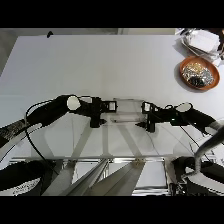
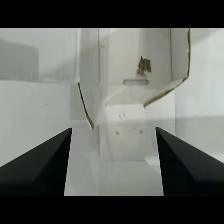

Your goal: Fold the box and place the chain.

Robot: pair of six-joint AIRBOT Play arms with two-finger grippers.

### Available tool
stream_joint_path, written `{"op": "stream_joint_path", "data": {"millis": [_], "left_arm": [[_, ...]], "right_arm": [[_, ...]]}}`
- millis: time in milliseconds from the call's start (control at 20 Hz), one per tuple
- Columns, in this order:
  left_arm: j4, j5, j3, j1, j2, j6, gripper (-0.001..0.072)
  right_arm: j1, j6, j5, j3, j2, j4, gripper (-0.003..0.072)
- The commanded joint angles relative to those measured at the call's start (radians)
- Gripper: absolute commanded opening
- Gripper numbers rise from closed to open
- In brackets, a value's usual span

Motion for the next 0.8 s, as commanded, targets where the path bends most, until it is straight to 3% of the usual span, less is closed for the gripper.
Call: {"op": "stream_joint_path", "data": {"millis": [0,200,300,450,650,750], "left_arm": [[-0.059,0.006,0.0,0.0,0.0,0.055,0.056],[-0.059,-0.01,0.0,-0.001,0.0,0.055,0.0548],[-0.058,-0.061,0.0,-0.005,0.0,0.076,0.0347],[-0.059,-0.081,0.0,-0.019,-0.001,0.143,0.0338],[-0.096,-0.01,0.0,-0.037,-0.001,0.167,0.0334],[-0.112,0.038,0.0,-0.044,-0.007,0.167,0.0267]], "right_arm": [[0.0,0.0,0.0,0.0,0.0,0.0,0.0412],[0.0,0.0,0.0,0.0,0.0,0.0,0.0412],[0.0,0.0,0.0,0.0,0.0,0.0,0.0412],[0.0,0.0,0.0,0.0,0.0,0.0,0.0412],[0.0,0.0,0.0,0.0,0.0,0.0,0.0412],[0.0,0.0,0.0,0.0,0.0,0.0,0.0412]]}}
